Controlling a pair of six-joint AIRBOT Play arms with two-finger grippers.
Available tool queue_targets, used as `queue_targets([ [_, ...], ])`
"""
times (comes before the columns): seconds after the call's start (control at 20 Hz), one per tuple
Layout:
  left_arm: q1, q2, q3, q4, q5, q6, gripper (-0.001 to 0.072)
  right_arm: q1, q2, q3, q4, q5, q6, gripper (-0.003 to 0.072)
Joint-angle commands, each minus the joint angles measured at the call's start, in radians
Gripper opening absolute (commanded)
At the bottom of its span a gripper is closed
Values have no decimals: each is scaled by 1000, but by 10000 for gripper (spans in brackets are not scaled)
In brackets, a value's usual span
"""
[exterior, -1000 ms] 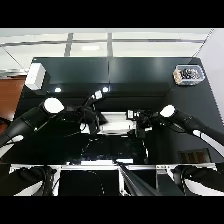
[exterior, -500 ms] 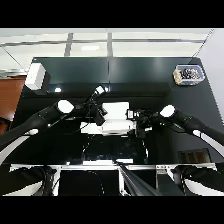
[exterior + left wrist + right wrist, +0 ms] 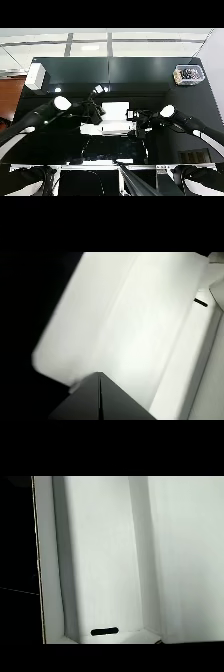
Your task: Fold the box and place the chain.
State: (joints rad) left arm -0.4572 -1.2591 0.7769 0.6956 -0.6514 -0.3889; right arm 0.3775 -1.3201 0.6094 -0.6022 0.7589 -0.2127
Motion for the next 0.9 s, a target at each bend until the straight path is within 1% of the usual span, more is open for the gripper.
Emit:
queue_targets([
  [0.0,110,143,-7,55,-124,-11,27,1,-1,0,0,-3,-1,451],
  [0.1,156,198,-79,154,-214,31,28,1,-1,0,0,-2,-1,451],
  [0.15,156,210,-114,200,-261,112,32,1,-1,0,0,-2,-1,451],
  [0.2,154,211,-136,220,-290,175,102,1,-1,0,0,-2,-1,451],
  [0.25,146,211,-157,220,-285,230,364,1,-1,0,0,-2,-1,451],
  [0.3,139,211,-175,220,-246,299,674,1,-1,0,0,-2,-1,451],
  [0.35,132,209,-190,220,-204,344,711,1,-1,0,0,-2,-1,451],
  [0.45,128,189,-192,198,-187,396,710,1,-1,0,0,-3,-1,451],
  [0.65,127,100,-192,-10,-201,526,710,1,-1,0,0,-3,-1,451],
  [0.85,87,43,-192,-23,-194,552,710,1,-1,0,0,-3,-1,451],
])
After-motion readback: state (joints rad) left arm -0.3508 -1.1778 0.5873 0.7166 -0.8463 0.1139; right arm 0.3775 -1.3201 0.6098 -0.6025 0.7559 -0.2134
